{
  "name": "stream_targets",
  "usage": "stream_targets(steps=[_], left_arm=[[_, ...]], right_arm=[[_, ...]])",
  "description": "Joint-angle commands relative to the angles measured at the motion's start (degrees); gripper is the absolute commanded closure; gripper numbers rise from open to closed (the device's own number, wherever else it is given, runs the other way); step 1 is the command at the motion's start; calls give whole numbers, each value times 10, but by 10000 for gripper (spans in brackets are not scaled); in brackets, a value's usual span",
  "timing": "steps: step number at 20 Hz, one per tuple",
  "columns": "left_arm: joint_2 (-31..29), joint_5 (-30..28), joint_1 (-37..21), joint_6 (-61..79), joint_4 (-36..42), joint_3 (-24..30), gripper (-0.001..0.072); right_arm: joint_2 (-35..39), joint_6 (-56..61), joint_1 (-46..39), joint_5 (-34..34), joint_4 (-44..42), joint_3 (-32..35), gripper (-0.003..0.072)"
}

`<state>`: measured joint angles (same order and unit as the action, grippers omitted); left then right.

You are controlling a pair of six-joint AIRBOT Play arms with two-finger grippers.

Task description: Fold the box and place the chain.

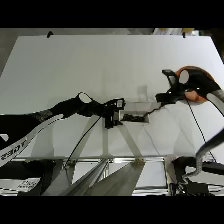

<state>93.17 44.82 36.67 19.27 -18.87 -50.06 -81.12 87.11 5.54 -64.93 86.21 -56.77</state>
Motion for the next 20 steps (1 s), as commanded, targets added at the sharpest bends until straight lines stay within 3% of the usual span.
stream_targets(steps=[1,5,12,20], left_arm=[[0,0,0,0,0,0,437],[0,0,0,0,0,0,437],[0,2,0,0,0,0,437],[0,2,0,0,0,0,437]], right_arm=[[86,-6,18,-58,3,0,667],[189,-6,59,-128,0,9,667],[278,-6,111,-135,-89,42,667],[282,-82,153,-1,-261,50,667]])
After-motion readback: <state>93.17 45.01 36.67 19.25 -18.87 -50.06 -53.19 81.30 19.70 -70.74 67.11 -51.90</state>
